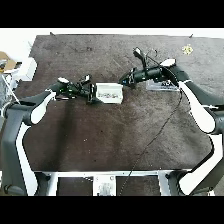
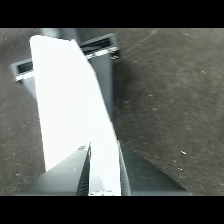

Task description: Fold the box and place the chain.

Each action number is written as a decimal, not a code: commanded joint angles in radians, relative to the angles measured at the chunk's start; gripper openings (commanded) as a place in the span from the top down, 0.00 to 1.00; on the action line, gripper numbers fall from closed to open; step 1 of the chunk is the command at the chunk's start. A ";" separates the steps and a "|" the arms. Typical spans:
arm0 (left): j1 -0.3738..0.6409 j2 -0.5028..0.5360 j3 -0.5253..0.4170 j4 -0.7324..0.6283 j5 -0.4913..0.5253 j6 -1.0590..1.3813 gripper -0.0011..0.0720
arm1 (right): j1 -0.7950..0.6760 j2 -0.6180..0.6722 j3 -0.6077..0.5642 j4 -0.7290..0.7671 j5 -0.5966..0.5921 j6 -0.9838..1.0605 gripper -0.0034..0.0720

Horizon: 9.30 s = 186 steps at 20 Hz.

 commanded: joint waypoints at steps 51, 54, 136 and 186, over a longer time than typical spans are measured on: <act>0.001 0.000 0.000 0.000 0.000 0.000 0.51 | 0.141 0.062 -0.256 -0.018 -0.281 -0.327 0.68; 0.001 0.000 0.000 0.000 0.000 0.000 0.51 | 0.140 0.062 -0.256 -0.017 -0.261 -0.315 0.68; 0.068 0.127 0.042 -0.132 -0.033 -0.174 0.97 | -0.023 1.745 -1.570 0.167 -1.277 0.031 0.95; 0.904 0.824 -0.831 0.528 0.624 -0.873 0.97 | -0.023 1.745 -1.570 0.167 -1.278 0.031 0.95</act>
